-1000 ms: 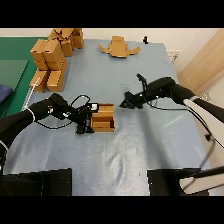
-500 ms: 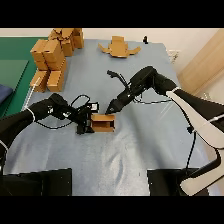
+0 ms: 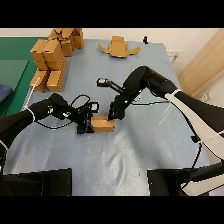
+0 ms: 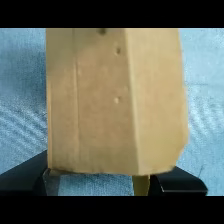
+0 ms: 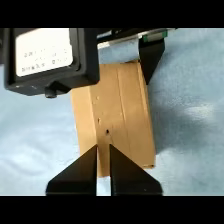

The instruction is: Fold the box.

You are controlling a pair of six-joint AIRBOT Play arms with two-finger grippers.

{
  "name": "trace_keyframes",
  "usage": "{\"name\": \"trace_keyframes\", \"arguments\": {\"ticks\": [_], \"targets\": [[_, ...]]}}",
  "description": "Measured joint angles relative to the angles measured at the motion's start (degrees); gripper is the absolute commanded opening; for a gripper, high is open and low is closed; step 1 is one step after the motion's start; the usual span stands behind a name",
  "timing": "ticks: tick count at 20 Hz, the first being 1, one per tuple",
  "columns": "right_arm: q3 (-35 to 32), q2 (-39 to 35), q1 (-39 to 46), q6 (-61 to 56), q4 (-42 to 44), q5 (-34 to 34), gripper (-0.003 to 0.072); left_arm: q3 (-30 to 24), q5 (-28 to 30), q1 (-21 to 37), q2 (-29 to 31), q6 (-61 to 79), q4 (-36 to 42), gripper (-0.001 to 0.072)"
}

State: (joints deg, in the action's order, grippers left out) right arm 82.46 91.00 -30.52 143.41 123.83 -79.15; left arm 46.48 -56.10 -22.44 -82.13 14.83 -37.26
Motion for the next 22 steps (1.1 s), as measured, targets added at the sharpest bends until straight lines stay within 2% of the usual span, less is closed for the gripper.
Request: {"name": "trace_keyframes", "arguments": {"ticks": [2, 3, 6, 12, 14, 18, 22], "targets": [[-0.20, -0.31, -0.74, -1.07, -1.09, 2.91, 0.0063, 0.00, -0.02, 0.00, 0.00, 0.00, -0.02, 0.0143], [-0.66, -0.68, -0.98, -1.22, -0.98, 3.58, 0.0008, 0.00, -0.02, 0.00, 0.00, 0.00, -0.02, 0.0143], [-4.87, -3.15, -1.11, 0.04, 1.42, 7.21, 0.0008, 0.00, -0.04, 0.00, 0.00, -0.31, -0.02, 0.0143], [-23.58, -12.74, 0.92, 12.07, 17.03, 21.20, 0.0013, 0.00, -0.02, 0.00, 0.00, -0.94, 0.00, 0.0143], [-28.24, -14.19, 1.75, 16.65, 20.41, 23.65, 0.0201, 0.00, 0.02, 0.00, 0.00, -1.09, 0.02, 0.0143], [-31.61, -14.97, 2.38, 24.83, 22.29, 26.03, 0.0219, 0.00, 0.35, 0.02, 0.00, -1.14, 0.11, 0.0143], [-30.53, -15.17, 2.60, 27.74, 22.51, 30.08, 0.0219, 0.00, 0.02, 0.02, 0.00, -1.14, -0.04, 0.0143]]}}
